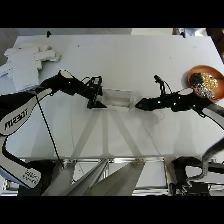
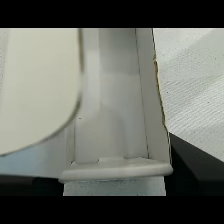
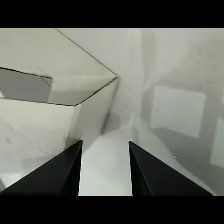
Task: Fold the box and place the chain.
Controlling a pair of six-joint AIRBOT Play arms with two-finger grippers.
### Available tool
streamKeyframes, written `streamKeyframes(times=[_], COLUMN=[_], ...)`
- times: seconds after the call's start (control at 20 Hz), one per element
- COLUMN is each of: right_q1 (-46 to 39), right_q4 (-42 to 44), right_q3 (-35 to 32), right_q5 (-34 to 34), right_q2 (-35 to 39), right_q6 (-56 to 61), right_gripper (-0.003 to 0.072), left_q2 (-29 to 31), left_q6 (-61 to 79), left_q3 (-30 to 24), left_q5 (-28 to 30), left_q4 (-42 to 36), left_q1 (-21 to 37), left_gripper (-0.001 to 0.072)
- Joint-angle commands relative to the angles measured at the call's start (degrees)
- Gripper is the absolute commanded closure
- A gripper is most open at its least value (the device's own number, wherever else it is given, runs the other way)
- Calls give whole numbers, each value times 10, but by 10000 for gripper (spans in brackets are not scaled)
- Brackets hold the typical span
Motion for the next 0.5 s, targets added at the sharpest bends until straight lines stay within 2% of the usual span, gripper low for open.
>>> streamKeyframes(times=[0.0, 0.05, 0.1, 0.15, 0.25, 0.4, 0.45], right_q1=[1, 1, 1, 2, 9, 34, 42], right_q4=[76, 97, 116, 126, 127, 127, 127], right_q3=[0, 0, 0, 0, 0, 0, 0], right_q5=[13, 13, 13, 12, 7, -27, -37], right_q2=[0, 0, 0, 0, 0, 0, 0], right_q6=[-41, -56, -71, -83, -89, -96, -103], right_gripper=[370, 359, 310, 309, 258, 248, 216], left_q2=[0, 0, 0, 0, 0, 0, 0], left_q6=[0, 0, 0, 0, 0, 0, 0], left_q3=[0, 0, 0, 0, 0, 0, 0], left_q5=[0, 0, 0, 0, 0, 0, 0], left_q4=[0, 0, 0, 0, 0, 0, 0], left_q1=[0, 0, 0, 0, 0, 0, 0], left_gripper=[204, 204, 204, 204, 204, 204, 204])
